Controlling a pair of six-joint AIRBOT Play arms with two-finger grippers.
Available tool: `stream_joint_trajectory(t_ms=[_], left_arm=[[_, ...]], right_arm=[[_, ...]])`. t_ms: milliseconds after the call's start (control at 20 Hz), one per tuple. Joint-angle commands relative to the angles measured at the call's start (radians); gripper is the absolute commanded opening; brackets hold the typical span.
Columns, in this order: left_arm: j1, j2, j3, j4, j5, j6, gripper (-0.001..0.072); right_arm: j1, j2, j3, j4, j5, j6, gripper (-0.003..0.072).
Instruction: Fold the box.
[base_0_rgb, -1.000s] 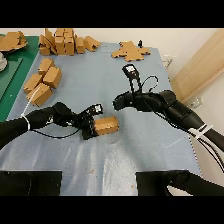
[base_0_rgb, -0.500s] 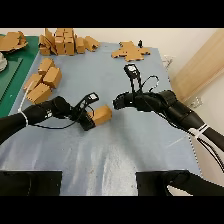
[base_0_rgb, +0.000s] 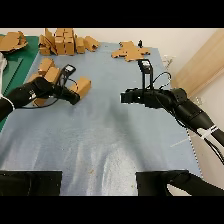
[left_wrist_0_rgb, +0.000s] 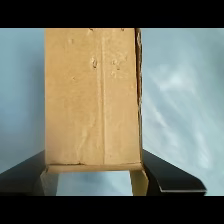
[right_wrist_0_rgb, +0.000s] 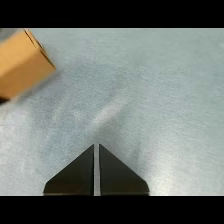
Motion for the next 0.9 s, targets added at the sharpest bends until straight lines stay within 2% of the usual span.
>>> stream_joint_trajectory(t_ms=[0,550,750,850], left_arm=[[0.084,-0.067,0.142,0.008,0.023,-0.02,0.0402],[0.272,-0.558,0.853,0.013,-0.14,-0.253,0.0401],[0.278,-0.663,1.065,0.016,-0.145,-0.265,0.0401],[0.278,-0.673,1.084,0.017,-0.138,-0.264,0.0401]], right_arm=[[-0.006,0.005,0.0,0.001,-0.007,0.013,0.0054],[-0.006,0.001,-0.003,0.005,-0.044,0.064,0.0054],[-0.005,0.001,-0.003,0.03,-0.057,0.065,0.0054],[-0.005,0.001,-0.003,0.04,-0.059,0.065,0.0054]])
